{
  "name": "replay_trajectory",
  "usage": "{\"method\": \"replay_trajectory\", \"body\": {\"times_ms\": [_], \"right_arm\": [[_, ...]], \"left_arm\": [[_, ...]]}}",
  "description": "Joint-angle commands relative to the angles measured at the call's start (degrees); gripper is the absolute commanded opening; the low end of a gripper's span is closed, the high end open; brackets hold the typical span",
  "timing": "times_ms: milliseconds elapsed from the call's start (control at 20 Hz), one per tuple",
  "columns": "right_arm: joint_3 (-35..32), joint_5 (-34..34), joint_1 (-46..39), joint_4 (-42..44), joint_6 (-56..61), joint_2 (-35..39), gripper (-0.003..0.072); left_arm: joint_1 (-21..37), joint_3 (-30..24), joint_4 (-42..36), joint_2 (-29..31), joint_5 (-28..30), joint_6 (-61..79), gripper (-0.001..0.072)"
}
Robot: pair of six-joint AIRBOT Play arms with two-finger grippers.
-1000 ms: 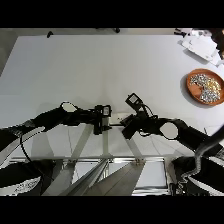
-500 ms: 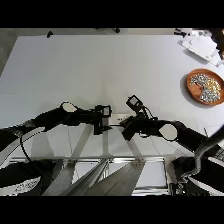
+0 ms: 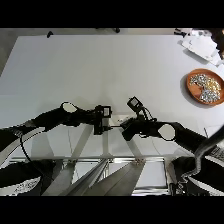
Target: Fold the box and place the chain.
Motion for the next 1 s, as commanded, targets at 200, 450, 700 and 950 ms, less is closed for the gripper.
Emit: {"method": "replay_trajectory", "body": {"times_ms": [200, 450, 700, 950], "right_arm": [[0.9, -7.8, -0.1, -0.4, -0.4, 5.8, 0.0009], [1.0, -11.7, -0.1, -0.8, -0.9, 11.5, 0.001], [1.8, -5.5, -0.1, -4.0, -0.3, 18.7, 0.0011], [12.3, 34.5, -7.4, -16.2, 15.8, 23.9, 0.0011]], "left_arm": [[0.0, 0.0, 0.0, 0.0, 0.1, 0.0, 0.0319], [0.0, 0.0, 0.0, 0.0, 0.1, 0.0, 0.0319], [0.0, 0.0, 0.0, 0.0, 0.0, 0.0, 0.0319], [0.0, 0.0, 0.0, 0.0, -0.1, 0.0, 0.0319]]}}
